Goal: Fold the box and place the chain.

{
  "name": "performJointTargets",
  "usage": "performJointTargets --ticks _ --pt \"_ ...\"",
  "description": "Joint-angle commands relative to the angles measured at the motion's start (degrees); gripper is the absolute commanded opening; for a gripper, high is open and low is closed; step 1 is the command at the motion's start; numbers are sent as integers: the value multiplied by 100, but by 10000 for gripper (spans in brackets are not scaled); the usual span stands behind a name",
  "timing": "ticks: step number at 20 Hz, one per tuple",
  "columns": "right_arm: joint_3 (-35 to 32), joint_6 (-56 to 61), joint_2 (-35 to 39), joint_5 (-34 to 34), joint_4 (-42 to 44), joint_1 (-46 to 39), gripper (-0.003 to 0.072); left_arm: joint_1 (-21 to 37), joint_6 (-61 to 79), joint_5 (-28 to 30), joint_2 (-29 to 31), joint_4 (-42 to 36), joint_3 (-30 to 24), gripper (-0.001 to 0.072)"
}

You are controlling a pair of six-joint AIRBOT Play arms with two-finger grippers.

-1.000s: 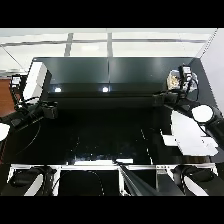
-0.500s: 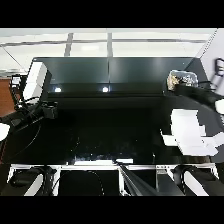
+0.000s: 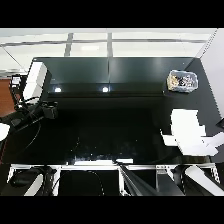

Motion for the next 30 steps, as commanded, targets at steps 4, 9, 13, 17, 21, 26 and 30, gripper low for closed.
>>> performJointTargets --ticks 4,9,13,17,21,26,30 --pt "826 -651 -1121 1311 -658 190 493 -2 0 0 4 0 -2 23" --pt "822 -763 -1132 1541 -835 190 240 -2 0 0 4 0 -2 23" --pt "820 -702 -1008 1663 -866 321 15 -2 -2 0 4 0 -2 23" --pt "815 -706 -507 1394 378 903 15 -2 0 4 4 0 -2 23" --pt "538 -581 201 942 1910 1749 15 -2 -2 2 4 0 -2 23" --pt "-1025 -581 1279 -55 3901 2837 15 -2 0 57 4 0 -2 23" --pt "-2507 -599 1921 -1241 4715 4271 15 -2 -2 68 -4 -260 -4 23"
